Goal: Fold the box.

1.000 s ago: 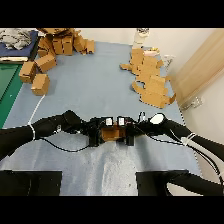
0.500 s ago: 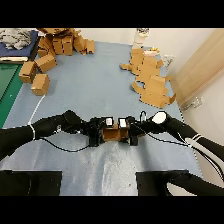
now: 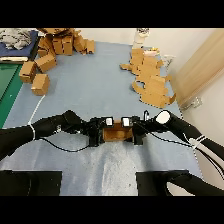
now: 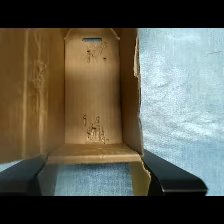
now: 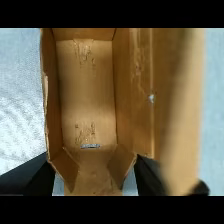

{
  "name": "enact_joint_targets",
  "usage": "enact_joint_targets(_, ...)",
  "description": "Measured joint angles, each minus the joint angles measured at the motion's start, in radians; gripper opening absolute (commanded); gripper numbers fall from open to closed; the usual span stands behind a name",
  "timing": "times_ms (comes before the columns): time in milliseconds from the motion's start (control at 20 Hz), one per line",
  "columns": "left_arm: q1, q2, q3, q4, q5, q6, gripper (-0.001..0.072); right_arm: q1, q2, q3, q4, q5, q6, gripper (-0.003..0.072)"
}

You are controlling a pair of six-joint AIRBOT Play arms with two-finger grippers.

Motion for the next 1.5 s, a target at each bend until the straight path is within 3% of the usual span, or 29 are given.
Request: enact_joint_targets(1500, -0.001, 0.000, 0.001, 0.000, 0.016, 0.000, 0.0611, 0.011, -0.018, 0.000, 0.080, -0.018, 0.006, 0.0720)
